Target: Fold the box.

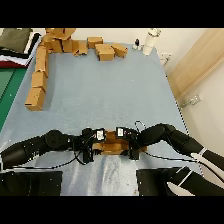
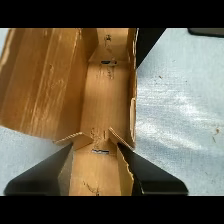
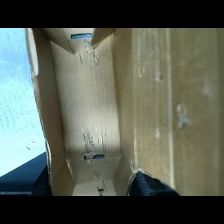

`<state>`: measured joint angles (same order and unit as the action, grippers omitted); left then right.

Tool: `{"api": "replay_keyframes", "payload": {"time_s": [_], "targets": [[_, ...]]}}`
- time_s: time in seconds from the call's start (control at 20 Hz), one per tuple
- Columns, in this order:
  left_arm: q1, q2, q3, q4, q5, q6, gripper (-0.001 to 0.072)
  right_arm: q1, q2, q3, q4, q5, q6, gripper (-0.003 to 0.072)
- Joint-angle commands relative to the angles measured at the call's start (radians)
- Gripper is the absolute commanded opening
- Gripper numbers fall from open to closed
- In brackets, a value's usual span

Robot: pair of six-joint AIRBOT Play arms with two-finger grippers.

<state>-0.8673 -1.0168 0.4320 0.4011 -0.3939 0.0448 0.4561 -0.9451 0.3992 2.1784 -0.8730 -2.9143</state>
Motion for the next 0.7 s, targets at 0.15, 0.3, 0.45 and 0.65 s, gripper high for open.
{"api": "replay_keyframes", "payload": {"time_s": [0.15,0.3,0.45,0.65], "targets": [[0.000,0.000,0.001,-0.005,0.003,0.000,0.0433,0.000,-0.001,0.000,0.000,0.000,0.000,0.0498],[0.000,0.000,0.001,-0.019,0.005,0.000,0.0180,0.000,-0.001,0.000,-0.001,0.000,0.000,0.0498],[-0.011,0.000,0.002,-0.022,0.023,0.005,0.0012,0.000,-0.001,0.000,-0.001,0.000,0.000,0.0498],[-0.019,0.000,0.001,-0.043,0.027,0.008,0.0015,0.000,-0.001,0.000,-0.001,0.000,0.000,0.0498]]}}
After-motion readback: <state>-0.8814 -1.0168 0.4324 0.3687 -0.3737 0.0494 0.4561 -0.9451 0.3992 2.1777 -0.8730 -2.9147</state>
